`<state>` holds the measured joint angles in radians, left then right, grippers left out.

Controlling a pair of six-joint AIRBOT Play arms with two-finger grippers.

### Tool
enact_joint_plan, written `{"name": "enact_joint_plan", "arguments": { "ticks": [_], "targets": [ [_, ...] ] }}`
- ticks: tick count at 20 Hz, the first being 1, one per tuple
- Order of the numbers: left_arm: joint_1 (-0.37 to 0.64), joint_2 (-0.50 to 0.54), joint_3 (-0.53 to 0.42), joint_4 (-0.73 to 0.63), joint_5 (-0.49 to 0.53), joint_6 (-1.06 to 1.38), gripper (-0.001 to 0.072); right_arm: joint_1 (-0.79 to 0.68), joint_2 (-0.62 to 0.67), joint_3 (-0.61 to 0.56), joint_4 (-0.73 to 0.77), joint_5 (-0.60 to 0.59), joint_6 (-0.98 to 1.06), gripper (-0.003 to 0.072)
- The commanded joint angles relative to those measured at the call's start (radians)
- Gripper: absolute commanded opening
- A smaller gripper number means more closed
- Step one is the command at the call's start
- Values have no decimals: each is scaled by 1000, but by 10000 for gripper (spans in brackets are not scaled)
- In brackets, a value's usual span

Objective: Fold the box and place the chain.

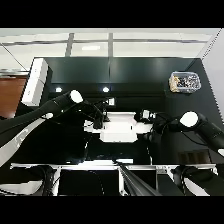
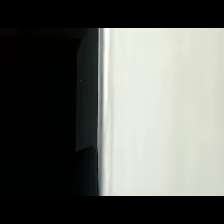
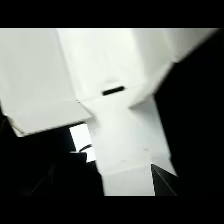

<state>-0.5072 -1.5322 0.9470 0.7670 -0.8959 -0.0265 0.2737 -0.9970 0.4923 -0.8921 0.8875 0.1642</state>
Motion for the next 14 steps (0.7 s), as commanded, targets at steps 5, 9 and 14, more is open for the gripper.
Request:
{"name": "enact_joint_plan", "arguments": {
  "ticks": [5,9,14],
  "targets": [
    [-1,0,0,10,5,1,27,166,-2,-66,134,-133,-16,648],
    [-1,0,0,9,5,1,27,203,-2,-66,185,-238,-16,659],
    [-1,0,0,6,5,0,27,214,-2,-66,179,-253,-16,719]
  ]
}}
